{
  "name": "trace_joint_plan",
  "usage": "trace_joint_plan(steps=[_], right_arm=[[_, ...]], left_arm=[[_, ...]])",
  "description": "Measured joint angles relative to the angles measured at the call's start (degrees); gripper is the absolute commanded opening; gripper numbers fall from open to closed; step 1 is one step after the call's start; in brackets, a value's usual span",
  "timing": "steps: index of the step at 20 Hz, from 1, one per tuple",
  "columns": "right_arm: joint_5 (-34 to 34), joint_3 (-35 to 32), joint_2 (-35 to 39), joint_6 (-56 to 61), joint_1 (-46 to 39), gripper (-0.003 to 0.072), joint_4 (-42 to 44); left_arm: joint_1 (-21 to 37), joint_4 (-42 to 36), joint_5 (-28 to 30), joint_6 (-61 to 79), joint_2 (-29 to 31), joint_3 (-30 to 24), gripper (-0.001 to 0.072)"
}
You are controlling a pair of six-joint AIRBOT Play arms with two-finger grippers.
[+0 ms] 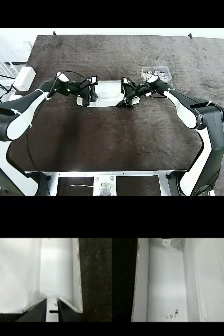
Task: Fold the box and place the chain.
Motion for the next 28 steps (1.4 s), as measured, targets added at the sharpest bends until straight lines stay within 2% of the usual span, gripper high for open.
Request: trace_joint_plan(steps=[5,6,7,17,18,19,28], right_arm=[[0.00,0.00,0.00,0.00,0.00,0.0585,0.00],[0.00,0.00,0.00,0.00,0.00,0.0586,0.00],[0.00,0.00,0.00,-0.02,0.00,0.0585,0.00],[0.02,0.00,0.00,-0.04,0.00,0.0585,0.00],[0.02,0.00,0.00,-0.04,0.00,0.0585,0.00],[0.02,0.00,0.00,-0.07,0.00,0.0585,0.00],[-0.02,0.00,0.00,-0.04,0.02,0.0585,0.00]], left_arm=[[0.00,-2.10,0.00,1.05,-0.28,0.00,0.0198],[0.00,-2.23,-0.04,1.36,-0.31,0.00,0.0306],[0.00,-2.47,-0.11,1.46,-0.31,0.00,0.0318],[0.00,-3.45,-0.81,2.14,-0.35,0.00,0.0321],[0.00,-3.76,-0.83,2.29,-0.35,0.00,0.0471],[0.00,-3.93,-0.85,2.36,-0.35,0.00,0.0536],[0.04,-3.93,-0.39,2.27,-0.35,-0.02,0.0536]])
